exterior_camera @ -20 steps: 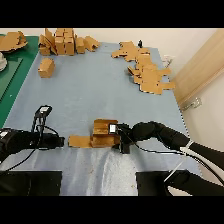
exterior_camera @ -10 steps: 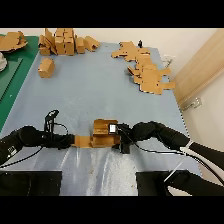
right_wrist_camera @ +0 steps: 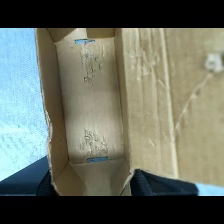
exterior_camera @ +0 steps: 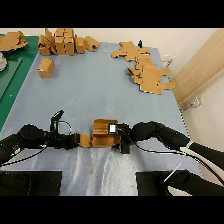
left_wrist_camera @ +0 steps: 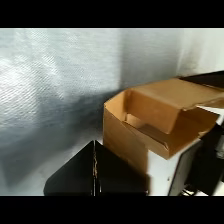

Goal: Fold the box.

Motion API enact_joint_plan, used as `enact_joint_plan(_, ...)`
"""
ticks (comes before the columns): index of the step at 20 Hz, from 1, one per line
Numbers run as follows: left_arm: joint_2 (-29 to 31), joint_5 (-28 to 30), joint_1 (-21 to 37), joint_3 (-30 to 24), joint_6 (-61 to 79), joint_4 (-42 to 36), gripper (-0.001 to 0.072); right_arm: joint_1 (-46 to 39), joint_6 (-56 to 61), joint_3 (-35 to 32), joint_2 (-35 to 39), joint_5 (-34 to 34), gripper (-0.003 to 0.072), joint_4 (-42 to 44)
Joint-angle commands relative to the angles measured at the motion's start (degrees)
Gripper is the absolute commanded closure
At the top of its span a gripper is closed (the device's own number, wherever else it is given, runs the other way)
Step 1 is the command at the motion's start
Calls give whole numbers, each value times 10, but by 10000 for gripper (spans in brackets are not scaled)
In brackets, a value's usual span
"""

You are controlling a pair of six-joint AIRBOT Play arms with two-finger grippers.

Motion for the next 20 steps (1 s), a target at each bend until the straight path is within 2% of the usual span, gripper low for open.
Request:
enact_joint_plan(1, -1, -24, 0, 1, 76, -102, 700, 1, 0, 0, 0, 0, 170, 0)
enact_joint_plan(3, -1, -32, 0, 1, 108, -153, 699, 1, 0, 0, 0, 0, 170, 0)
enact_joint_plan(11, -2, -20, -4, 1, 105, -166, 700, 1, 0, 0, 0, 0, 170, 0)
enact_joint_plan(14, -2, 41, -51, 7, 90, -167, 701, 0, 0, 0, 0, 0, 170, 0)
enact_joint_plan(18, -2, 172, -143, 29, 27, -162, 702, 1, 0, 0, 0, 0, 170, 0)
enact_joint_plan(20, -2, 197, -165, 30, 7, -155, 702, 1, 0, 0, 0, 0, 170, 0)
